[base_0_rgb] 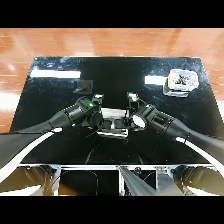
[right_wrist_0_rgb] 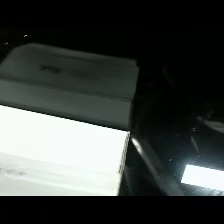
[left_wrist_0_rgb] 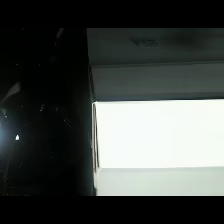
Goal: Fold the box and place the chain.
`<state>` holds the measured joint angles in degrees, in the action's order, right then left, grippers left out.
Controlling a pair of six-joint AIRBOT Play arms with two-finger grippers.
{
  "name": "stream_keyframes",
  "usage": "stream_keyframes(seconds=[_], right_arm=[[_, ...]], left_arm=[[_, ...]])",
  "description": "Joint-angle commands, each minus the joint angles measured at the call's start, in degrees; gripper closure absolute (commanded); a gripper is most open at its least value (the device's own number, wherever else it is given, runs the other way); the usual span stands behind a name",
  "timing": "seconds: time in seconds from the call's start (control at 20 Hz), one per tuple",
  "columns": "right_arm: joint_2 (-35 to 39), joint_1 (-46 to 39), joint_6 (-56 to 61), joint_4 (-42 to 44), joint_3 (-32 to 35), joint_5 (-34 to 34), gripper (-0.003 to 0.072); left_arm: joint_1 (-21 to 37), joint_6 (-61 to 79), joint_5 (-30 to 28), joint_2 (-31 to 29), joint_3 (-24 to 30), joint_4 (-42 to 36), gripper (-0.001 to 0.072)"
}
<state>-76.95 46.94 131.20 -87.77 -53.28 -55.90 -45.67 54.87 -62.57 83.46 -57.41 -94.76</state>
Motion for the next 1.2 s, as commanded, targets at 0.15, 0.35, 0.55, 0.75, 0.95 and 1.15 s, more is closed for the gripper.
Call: stream_keyframes(seconds=[0.15, 0.35, 0.55, 0.75, 0.95, 1.15], right_arm=[[-1.4, 0.1, 0.6, -2.1, -0.2, -0.5, 0.0439], [-2.4, -0.2, 0.3, -2.1, -0.2, -0.5, 0.0438], [-2.6, -0.8, -0.7, -2.1, -0.2, -0.7, 0.0438], [-3.9, -0.8, -1.2, -1.8, -0.2, -1.1, 0.0439], [-4.0, -0.8, -2.2, -1.8, -0.2, -0.8, 0.0439], [-4.0, -0.8, -2.3, -1.8, -0.2, -0.4, 0.0439]], left_arm=[[0.0, 0.2, 0.1, 0.0, 0.0, 0.0, 0.0692], [0.0, 0.2, 0.3, 0.0, 0.0, 0.0, 0.0692], [0.0, 0.2, 0.3, 0.0, 0.0, -0.2, 0.0692], [0.0, 0.2, 0.3, 0.0, 0.0, -0.2, 0.0692], [0.0, 0.2, 0.3, 0.0, 0.0, -0.2, 0.0692], [0.0, 0.1, 0.3, 0.0, 0.0, -0.3, 0.0692]])
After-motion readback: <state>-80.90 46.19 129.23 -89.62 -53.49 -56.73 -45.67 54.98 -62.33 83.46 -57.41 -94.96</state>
